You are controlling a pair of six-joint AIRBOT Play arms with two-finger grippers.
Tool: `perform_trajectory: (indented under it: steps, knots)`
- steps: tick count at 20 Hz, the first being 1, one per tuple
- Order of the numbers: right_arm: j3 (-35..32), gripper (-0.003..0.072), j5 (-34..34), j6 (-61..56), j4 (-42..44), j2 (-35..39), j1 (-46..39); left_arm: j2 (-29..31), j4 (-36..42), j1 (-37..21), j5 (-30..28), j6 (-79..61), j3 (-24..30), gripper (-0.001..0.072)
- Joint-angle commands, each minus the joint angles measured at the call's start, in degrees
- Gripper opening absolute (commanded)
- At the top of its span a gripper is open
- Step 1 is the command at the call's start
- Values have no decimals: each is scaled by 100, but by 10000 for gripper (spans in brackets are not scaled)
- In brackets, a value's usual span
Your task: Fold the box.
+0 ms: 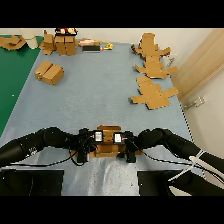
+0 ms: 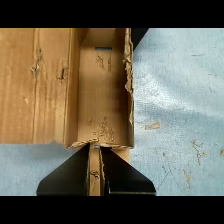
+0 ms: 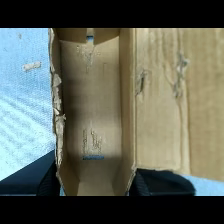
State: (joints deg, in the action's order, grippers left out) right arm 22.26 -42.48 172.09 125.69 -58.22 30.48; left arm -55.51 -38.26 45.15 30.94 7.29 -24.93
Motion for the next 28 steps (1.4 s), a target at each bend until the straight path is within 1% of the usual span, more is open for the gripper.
perform_trajectory:
  steps: [1, 5, 6, 7, 8, 10, 14, 15, 16, 18, 20, 21, 23, 25, 26, 28]
  knots:
    - [-2, 438, 0, 0, 2, -4, -2, -35, 267, 24, -162, -2, -2, 93]
    - [-2, 438, 2, 0, 2, -4, -4, -136, 476, 24, -173, -2, -2, 96]
    - [-2, 439, 0, 0, 2, -4, -2, -164, 518, 24, -188, -4, -2, 121]
    - [-2, 438, 0, 0, 2, -4, -2, -177, 535, 24, -199, 0, -2, 283]
    - [-2, 438, 0, 0, 2, -4, -2, -177, 540, 24, -205, 0, -2, 397]
    - [-2, 438, 2, 0, 2, -4, -2, -181, 579, 24, -197, -2, -2, 432]
    - [-2, 438, 0, 0, 2, -4, -2, -181, 592, 24, -190, -44, -2, 433]
    - [-2, 438, 0, 0, 2, -4, -2, -181, 592, 24, -192, -44, -2, 506]
    - [-2, 438, 0, 0, 2, -4, -2, -186, 595, 24, -201, -42, -2, 663]
    - [-2, 438, 0, 0, 2, -4, -2, -195, 592, 22, -199, -20, 0, 665]
    - [-2, 438, -2, 0, 2, -4, -4, -192, 562, 13, -205, -20, -2, 645]
    - [-2, 439, -2, 0, 2, -4, -2, -190, 470, 13, -203, -2, -2, 606]
    - [-2, 438, -2, 0, 2, -4, -2, -133, -74, 13, -129, 463, -2, 8]
    - [-2, 438, 0, 0, 2, -4, -2, 50, -636, 11, -131, 1357, -2, 14]
    - [-2, 438, 0, 0, 2, -4, -2, 203, -1038, 11, -116, 1812, -2, 14]
    - [-2, 438, 0, 0, -2, -4, -4, 693, -1989, 11, -22, 2791, -28, 14]
